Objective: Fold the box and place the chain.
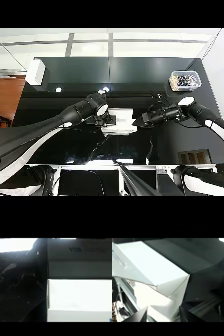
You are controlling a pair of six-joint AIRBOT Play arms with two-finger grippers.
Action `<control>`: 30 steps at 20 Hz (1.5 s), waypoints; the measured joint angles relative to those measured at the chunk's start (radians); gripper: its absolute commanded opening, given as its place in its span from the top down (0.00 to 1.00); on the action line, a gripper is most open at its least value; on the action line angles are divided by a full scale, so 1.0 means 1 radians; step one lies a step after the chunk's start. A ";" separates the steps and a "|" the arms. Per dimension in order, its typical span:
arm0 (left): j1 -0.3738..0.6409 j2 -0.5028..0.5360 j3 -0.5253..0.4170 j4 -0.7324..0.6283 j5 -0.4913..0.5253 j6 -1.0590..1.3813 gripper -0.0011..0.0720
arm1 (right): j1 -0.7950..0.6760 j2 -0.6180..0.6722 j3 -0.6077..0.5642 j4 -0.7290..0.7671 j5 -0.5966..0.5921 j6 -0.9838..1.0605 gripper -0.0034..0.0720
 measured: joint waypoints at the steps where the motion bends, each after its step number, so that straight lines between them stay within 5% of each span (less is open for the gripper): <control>1: 0.000 0.000 0.000 0.000 0.000 0.000 0.95 | 0.007 0.000 0.003 0.002 0.000 0.003 0.37; 11: 0.000 0.000 0.000 0.000 0.000 -0.001 0.95 | 0.159 0.000 0.097 -0.113 -0.109 0.278 0.39; 24: 0.000 0.000 0.000 0.000 0.001 0.000 0.95 | 0.560 0.000 0.292 -0.854 -0.188 1.142 0.42; 27: 0.000 0.000 0.000 0.000 0.001 0.000 0.95 | 0.610 -0.006 0.300 -0.948 -0.190 1.273 0.54; 30: 0.000 0.000 0.000 0.000 0.001 0.000 0.95 | 0.629 -0.014 0.303 -0.994 -0.191 1.344 0.54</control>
